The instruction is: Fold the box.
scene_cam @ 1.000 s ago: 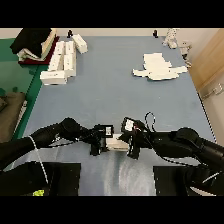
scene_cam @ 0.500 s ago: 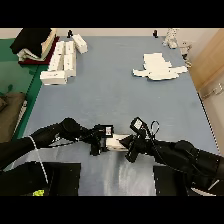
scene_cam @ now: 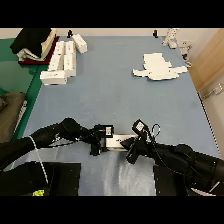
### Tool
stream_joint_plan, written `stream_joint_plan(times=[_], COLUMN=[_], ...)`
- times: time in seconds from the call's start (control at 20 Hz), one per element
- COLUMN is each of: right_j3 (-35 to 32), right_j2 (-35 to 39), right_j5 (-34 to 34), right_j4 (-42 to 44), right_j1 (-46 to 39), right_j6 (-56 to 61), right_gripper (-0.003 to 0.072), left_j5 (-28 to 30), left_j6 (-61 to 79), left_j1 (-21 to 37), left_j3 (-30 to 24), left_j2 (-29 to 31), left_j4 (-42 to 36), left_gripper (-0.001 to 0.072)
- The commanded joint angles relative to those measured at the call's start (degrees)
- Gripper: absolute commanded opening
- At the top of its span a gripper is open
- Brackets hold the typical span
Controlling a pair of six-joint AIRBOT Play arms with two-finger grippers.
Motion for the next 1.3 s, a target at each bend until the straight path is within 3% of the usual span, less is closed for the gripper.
stream_joint_plan(times=[0.0, 0.35, 0.8, 1.0, 1.25], right_j3=[-0.26, -0.24, 3.56, 11.43, 32.50], right_j2=[-0.20, 5.27, 7.85, 3.37, -9.86], right_j5=[-0.17, 2.16, 2.19, -10.69, -31.95], right_j4=[-0.24, -0.90, -11.61, -21.00, -34.49], right_j1=[0.07, 0.07, -1.55, -8.98, -23.61], right_j6=[0.02, 0.02, 0.02, 0.44, 17.38], right_gripper=[0.0002, 0.0003, 0.0007, 0.0007, 0.0008], left_j5=[0.02, 0.02, 0.00, 0.02, 0.02], left_j6=[0.00, 0.00, 0.00, 0.00, -0.02], left_j1=[0.04, 0.04, 0.04, 0.04, 0.04], left_j3=[0.04, 0.04, 0.04, 0.04, 0.04], left_j2=[0.07, 0.07, 0.07, 0.07, 0.07], left_j4=[0.00, 0.02, 0.02, 0.00, 0.02], left_gripper=[0.0471, 0.0471, 0.0471, 0.0471, 0.0471])
